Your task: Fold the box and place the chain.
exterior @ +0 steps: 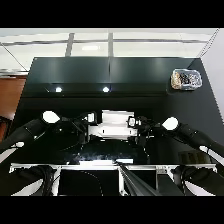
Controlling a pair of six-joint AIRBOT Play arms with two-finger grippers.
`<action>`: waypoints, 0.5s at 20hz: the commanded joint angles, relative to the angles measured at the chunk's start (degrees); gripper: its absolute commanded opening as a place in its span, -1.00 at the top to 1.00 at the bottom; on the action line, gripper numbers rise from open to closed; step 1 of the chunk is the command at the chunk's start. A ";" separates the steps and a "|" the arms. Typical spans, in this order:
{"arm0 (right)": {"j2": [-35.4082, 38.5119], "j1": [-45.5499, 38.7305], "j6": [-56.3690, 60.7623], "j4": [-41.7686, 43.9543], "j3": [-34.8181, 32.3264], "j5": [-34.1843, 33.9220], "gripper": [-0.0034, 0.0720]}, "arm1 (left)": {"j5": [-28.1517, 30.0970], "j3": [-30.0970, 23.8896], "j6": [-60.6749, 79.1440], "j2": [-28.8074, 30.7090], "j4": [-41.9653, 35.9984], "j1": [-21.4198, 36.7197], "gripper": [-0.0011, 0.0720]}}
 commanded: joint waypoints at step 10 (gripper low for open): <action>0.02 0.00 0.00 0.00 0.04 0.02 0.10 | 5.31 -0.02 1.51 -0.39 -2.16 -3.87 0.37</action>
